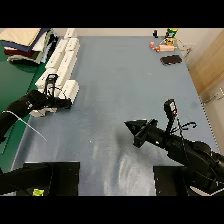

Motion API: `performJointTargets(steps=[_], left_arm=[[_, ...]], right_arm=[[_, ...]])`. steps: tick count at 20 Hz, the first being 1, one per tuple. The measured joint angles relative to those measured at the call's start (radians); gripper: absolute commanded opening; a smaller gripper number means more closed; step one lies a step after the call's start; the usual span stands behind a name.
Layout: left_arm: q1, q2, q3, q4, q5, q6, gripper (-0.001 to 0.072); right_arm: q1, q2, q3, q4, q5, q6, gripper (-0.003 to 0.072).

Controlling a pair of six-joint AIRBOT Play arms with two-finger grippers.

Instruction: Fold the box.

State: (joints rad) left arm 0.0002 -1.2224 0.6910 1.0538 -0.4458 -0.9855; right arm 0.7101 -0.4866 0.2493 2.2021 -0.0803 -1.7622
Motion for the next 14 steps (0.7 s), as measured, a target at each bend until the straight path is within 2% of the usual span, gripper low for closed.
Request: performJointTargets(steps=[10,12,14], left_arm=[[0.001,0.0,0.0,0.006,-0.01,0.002,0.0414],[0.001,0.0,0.0,0.008,-0.009,0.016,0.0635],[0.001,0.0,0.0,0.01,-0.011,0.023,0.064]], right_arm=[[0.0,0.0,0.0,0.0,-0.007,0.0,0.0021],[0.0,0.0,0.0,0.0,-0.008,0.0,0.0022],[0.0,0.0,0.0,0.0,-0.008,0.0,0.0021]])
